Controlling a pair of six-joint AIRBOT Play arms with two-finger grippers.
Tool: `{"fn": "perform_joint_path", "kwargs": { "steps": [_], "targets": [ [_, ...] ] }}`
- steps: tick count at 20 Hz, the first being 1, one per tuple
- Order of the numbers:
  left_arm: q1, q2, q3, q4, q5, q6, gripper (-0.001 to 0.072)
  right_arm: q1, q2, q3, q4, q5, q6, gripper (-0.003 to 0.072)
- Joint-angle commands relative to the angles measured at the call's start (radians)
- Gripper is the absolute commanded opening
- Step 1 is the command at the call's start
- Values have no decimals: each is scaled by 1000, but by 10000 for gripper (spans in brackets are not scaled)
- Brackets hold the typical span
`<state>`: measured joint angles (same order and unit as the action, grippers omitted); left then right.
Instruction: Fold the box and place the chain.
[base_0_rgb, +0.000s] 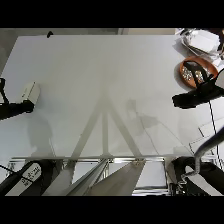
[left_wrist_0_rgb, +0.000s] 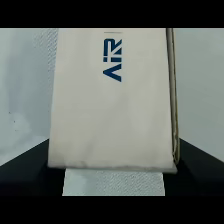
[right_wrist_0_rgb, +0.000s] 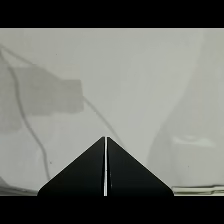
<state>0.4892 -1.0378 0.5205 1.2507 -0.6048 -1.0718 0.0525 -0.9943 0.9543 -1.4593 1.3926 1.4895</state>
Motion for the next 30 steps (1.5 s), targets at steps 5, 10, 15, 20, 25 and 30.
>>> {"fn": "perform_joint_path", "kwargs": {
  "steps": [5, 10, 15, 20, 25, 30],
  "targets": [
    [3, -62, 0, 97, -41, -70, 426, -1, 1, 2, 1, 2, 6, 21],
    [3, -39, 0, 98, -56, -69, 662, -1, 1, 2, 1, 8, 6, 21],
    [3, 104, 0, 108, -77, -27, 661, -1, 1, 2, 1, 8, 6, 21],
    [-30, 301, 0, 89, -124, -29, 657, -1, 1, 2, 1, 8, 6, 21],
    [-36, 466, 0, 89, -194, -28, 637, -1, 1, 2, 1, 8, 6, 21],
    [-36, 566, 0, 90, -193, -28, 637, -1, 1, 2, 1, 8, 6, 21]
  ]
}}
